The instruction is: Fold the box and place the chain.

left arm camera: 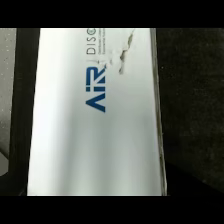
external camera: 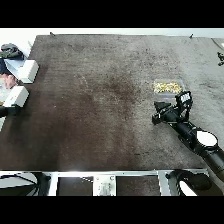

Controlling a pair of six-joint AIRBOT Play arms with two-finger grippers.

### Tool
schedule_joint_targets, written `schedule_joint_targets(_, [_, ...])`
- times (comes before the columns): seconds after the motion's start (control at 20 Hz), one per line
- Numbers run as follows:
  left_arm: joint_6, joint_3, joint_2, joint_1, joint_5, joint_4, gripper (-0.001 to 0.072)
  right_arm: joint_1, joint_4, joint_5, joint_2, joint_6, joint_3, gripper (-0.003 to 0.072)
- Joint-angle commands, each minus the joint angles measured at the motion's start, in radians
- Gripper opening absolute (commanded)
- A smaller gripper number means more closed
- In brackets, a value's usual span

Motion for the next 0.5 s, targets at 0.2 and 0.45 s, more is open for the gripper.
schedule_joint_targets(0.2, [-0.035,0.039,-0.031,0.000,0.022,0.043,0.0528,0.001,0.000,0.041,0.000,0.000,0.000,-0.0016])
schedule_joint_targets(0.45, [-0.055,0.042,-0.029,0.001,-0.011,0.044,0.0626,0.001,0.000,0.060,0.000,0.000,0.000,-0.0014])
